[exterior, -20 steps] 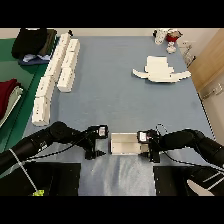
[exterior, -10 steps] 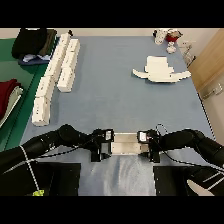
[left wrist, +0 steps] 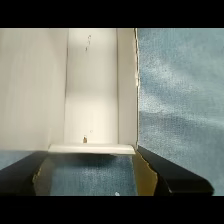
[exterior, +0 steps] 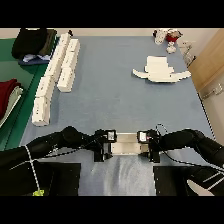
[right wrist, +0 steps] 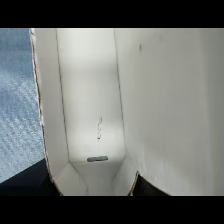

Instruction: Fold the box.

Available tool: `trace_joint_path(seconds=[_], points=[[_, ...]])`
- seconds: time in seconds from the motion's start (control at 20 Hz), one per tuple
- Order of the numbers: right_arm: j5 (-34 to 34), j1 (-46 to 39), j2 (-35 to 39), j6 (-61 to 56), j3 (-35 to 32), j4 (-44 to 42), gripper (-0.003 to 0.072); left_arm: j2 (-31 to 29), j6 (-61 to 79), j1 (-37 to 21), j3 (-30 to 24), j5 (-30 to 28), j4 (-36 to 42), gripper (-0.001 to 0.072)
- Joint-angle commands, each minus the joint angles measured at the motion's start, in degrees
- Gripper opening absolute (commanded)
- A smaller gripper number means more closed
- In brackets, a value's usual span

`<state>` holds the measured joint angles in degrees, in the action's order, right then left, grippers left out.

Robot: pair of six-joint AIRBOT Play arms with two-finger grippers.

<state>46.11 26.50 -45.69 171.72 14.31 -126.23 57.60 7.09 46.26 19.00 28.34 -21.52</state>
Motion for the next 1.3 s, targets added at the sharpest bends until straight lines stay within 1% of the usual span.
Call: trace_joint_path(seconds=[0.0,0.45,0.5,0.55,0.6,0.75,0.8,0.85,1.25], points=[[0.0,0.0,0.0,0.0,0.0,0.0,0.0507,1.2,0.1,0.6,0.4,-1.6,0.9,0.0700],[0.0,0.0,0.0,0.0,0.0,0.0,0.0507,2.1,1.4,0.6,1.0,-0.9,0.9,0.0698],[0.0,0.0,0.0,0.0,0.0,0.0,0.0507,2.1,1.4,0.6,1.0,-0.9,0.9,0.0639],[0.0,0.0,0.0,0.0,0.0,0.0,0.0507,2.1,1.5,0.6,1.0,-0.8,0.9,0.0522],[0.0,0.0,0.0,0.0,0.0,0.0,0.0508,2.1,1.6,0.6,1.0,-0.5,0.7,0.0513],[0.0,0.0,0.0,0.0,0.0,0.0,0.0507,2.1,2.2,0.6,1.0,0.2,0.7,0.0516],[0.0,0.0,0.0,0.0,0.0,0.0,0.0508,2.1,2.2,0.6,1.0,0.2,0.7,0.0623],[0.0,0.0,0.0,0.0,0.0,0.0,0.0508,2.1,2.2,0.6,1.0,0.1,0.8,0.0701],[0.0,0.0,0.0,0.0,0.0,0.0,0.0507,2.5,2.3,2.0,1.4,-1.3,1.4,0.0700]])
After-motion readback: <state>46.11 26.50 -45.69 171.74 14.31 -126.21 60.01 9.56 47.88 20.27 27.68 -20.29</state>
